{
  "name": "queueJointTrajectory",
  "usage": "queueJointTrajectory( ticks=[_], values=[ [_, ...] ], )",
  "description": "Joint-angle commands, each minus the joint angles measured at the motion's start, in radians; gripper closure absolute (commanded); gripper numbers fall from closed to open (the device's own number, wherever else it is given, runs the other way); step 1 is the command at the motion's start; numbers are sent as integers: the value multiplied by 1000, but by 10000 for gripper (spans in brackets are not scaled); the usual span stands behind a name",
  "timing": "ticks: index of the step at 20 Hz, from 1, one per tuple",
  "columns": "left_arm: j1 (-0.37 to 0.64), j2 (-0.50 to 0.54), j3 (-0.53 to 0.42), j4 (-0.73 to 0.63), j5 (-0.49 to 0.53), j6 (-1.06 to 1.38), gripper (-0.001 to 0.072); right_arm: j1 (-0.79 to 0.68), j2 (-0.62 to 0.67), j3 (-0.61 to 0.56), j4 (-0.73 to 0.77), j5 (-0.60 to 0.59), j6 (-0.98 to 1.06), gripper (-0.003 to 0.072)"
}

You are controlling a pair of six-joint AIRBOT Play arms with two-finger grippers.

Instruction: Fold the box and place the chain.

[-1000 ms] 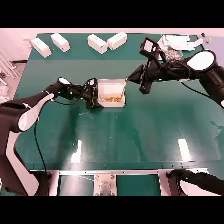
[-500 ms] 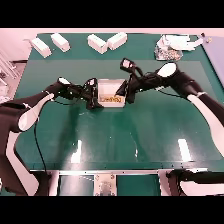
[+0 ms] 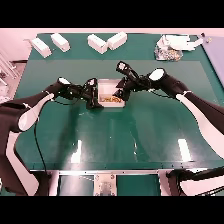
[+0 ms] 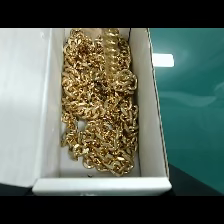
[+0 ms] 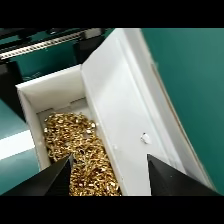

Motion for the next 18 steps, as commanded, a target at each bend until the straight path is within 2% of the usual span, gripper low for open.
queueJointTrajectory(
  ticks=[1, 2, 5, 8, 10, 12, 13, 15, 17, 18],
  values=[
    [1, 0, 0, 0, 0, 0, 234, -1, -2, 5, -12, -21, 21, 120],
    [1, 0, 0, 0, 0, 0, 234, -1, -2, 12, -66, 17, 14, 120],
    [1, 0, 0, 0, 0, 0, 234, 29, -2, 31, -307, -1, 6, 126],
    [1, 0, 0, 0, 0, 0, 234, 82, -2, 51, -493, 35, -23, 125],
    [1, 0, 0, 0, 0, 0, 234, 129, -2, 60, -723, 23, 4, 124],
    [1, 0, 0, 0, 0, 0, 234, 142, -2, 87, -748, 1, 106, 123],
    [1, 0, 0, 0, 0, 0, 234, 147, -2, 95, -753, 4, 92, 122],
    [1, 0, 0, 0, 0, 0, 234, 137, -2, 128, -842, -13, 171, 122],
    [1, 0, 0, 0, 0, 0, 234, 134, -2, 154, -741, 24, 179, 121],
    [1, 0, 0, 0, 0, 0, 234, 134, 2, 160, -741, 31, 181, 122]
  ],
)
